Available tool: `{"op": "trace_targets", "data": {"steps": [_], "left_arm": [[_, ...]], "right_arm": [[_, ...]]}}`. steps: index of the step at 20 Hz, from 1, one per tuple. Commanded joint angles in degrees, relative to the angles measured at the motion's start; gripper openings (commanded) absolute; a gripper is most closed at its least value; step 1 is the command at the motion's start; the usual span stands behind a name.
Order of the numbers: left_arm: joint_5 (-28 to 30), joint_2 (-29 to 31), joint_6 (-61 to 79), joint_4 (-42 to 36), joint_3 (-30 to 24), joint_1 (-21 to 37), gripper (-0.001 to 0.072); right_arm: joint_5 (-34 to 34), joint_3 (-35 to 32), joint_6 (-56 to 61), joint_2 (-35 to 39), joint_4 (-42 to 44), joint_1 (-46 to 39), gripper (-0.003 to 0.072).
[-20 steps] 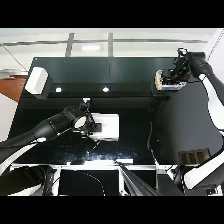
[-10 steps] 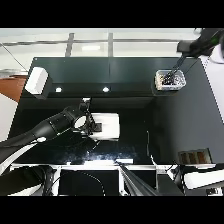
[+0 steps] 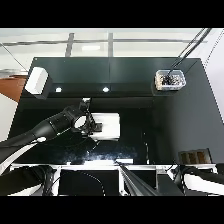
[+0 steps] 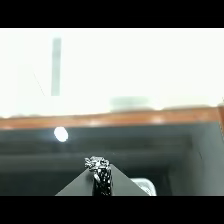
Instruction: Fold the box and place the chain.
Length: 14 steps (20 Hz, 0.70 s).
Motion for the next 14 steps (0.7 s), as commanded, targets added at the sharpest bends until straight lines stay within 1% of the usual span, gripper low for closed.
{"op": "trace_targets", "data": {"steps": [1, 4, 5, 8, 11, 12, 14], "left_arm": [[-0.15, 0.00, 0.00, -0.07, 0.02, -0.02, 0.0032], [-0.13, 0.00, 0.02, -0.07, 0.02, -0.02, 0.0032], [0.00, 0.00, 0.00, -0.02, 0.02, -0.02, 0.0032], [0.02, 0.00, 0.02, -0.02, 0.02, 0.00, 0.0032], [0.02, 0.00, 0.02, 0.00, 0.02, -0.02, 0.0032], [0.20, 0.00, 0.02, 0.00, 0.02, -0.02, 0.0032], [0.26, 0.00, 0.02, -0.02, 0.02, -0.02, 0.0032]], "right_arm": [[-3.45, 0.66, -3.67, 6.19, 7.48, 0.00, 0.0019], [-13.20, 0.39, -8.76, 9.66, 14.75, 0.00, 0.0020], [-15.74, -1.44, -10.01, 11.02, 16.94, 0.02, 0.0020], [-20.33, -12.02, -13.22, 16.24, 22.29, 1.09, 0.0020], [-17.59, -24.37, -14.88, 20.41, 26.75, 8.50, 0.0020], [-17.33, -27.67, -14.91, 20.52, 27.71, 12.22, 0.0020], [-14.01, -34.18, -14.71, 20.48, 28.11, 20.26, 0.0020]]}}
